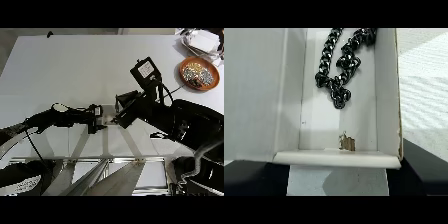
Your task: Fold the box and place the chain.
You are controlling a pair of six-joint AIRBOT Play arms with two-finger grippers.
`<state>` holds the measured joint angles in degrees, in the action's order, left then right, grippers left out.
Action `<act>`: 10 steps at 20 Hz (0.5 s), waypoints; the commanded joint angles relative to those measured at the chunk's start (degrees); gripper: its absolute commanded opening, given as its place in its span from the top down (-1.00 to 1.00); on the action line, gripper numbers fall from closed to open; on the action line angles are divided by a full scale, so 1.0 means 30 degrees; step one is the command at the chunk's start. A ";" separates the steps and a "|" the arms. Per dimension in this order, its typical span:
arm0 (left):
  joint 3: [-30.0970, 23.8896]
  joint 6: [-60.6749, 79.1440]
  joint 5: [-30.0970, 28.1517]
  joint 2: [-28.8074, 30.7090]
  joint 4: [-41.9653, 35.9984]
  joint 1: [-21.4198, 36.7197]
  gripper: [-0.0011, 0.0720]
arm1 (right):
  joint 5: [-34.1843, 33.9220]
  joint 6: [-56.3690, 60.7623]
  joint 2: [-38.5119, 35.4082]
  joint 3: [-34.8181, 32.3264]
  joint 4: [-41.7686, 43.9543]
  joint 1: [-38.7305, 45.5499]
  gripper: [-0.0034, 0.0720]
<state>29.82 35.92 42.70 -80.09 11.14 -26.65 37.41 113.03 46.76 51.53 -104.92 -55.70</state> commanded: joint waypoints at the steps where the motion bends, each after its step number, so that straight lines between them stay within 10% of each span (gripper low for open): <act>1: 0.0007 0.0007 0.0000 0.0015 0.0007 0.0007 0.17 | 0.0095 -0.0189 0.0029 0.0277 0.0029 0.0160 0.86; 10: 0.0007 0.0007 -0.0007 0.0015 0.0007 0.0007 0.17 | 0.1909 -0.0998 0.3526 0.0073 0.1712 0.0160 0.86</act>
<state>29.82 35.92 42.70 -80.09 11.14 -26.65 42.35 110.61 53.78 51.88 -101.95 -55.24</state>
